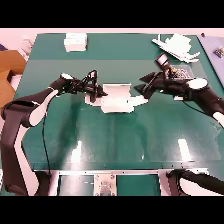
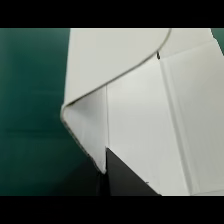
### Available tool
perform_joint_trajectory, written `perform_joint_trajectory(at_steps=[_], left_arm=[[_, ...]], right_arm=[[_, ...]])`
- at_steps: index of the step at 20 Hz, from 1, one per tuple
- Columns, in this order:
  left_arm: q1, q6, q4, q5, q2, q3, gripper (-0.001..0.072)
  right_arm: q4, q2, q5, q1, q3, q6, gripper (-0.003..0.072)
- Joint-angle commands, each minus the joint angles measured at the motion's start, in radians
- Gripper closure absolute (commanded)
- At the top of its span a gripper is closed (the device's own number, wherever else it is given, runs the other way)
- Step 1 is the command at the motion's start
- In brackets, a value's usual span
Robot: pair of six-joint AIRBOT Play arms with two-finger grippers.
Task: Fold the box and place the chain.
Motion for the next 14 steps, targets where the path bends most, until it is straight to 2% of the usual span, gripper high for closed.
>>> perform_joint_trajectory(at_steps=[1, 5, 8, 14], left_arm=[[0.000, 0.000, -0.001, -0.001, -0.001, 0.000, 0.0690], [0.000, 0.000, -0.001, 0.000, -0.001, 0.000, 0.0690], [0.000, 0.000, -0.001, 0.000, -0.001, 0.000, 0.0691], [0.000, 0.000, -0.001, 0.000, -0.001, 0.000, 0.0690]], right_arm=[[-0.037, -0.018, -0.008, 0.073, -0.050, -0.155, 0.0136], [-0.064, -0.021, 0.007, 0.076, -0.097, -0.159, 0.0133], [-0.180, -0.019, 0.014, 0.122, -0.101, -0.151, 0.0133], [-0.317, -0.005, 0.060, 0.153, -0.117, -0.023, 0.0134]])
